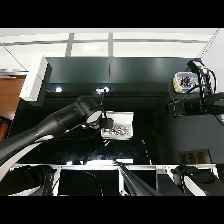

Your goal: Fold the box and place the chain.

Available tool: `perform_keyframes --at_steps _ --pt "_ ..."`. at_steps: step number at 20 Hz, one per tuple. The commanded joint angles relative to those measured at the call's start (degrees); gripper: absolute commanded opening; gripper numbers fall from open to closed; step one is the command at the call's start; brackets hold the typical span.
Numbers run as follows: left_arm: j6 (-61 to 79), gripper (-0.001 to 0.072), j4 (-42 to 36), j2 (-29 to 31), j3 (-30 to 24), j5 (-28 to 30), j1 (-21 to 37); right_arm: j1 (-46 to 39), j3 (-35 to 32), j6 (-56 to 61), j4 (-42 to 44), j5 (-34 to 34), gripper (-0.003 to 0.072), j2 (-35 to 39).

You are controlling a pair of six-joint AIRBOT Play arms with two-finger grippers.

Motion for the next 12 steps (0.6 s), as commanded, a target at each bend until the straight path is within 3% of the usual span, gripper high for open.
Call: perform_keyframes --at_steps 1,4,7,9,10,12 --pt "0.6 0.0697 10.0 9.4 -4.7 -3.1 0.1 0.0 0.1 0.0 -1.3 -0.1 0.0271 0.0" --pt "0.6 0.0696 9.4 18.1 -15.6 0.0 8.8 0.0 0.1 0.4 -3.8 -0.7 0.0271 0.0" --pt "4.2 0.0696 -2.8 23.6 -28.1 15.7 23.4 0.0 0.1 1.3 -3.7 -1.5 0.0271 0.0" --pt "23.6 0.0696 -20.7 24.2 -34.8 29.4 29.0 0.0 0.1 2.1 -3.7 -2.1 0.0271 0.0" --pt "39.5 0.0696 -32.5 23.8 -36.6 32.7 30.4 0.0 0.1 2.4 -3.7 -2.3 0.0271 0.0" --pt "77.7 0.0696 -53.5 22.2 -37.3 28.6 31.0 0.0 0.1 2.4 -3.7 -2.4 0.0271 0.0"
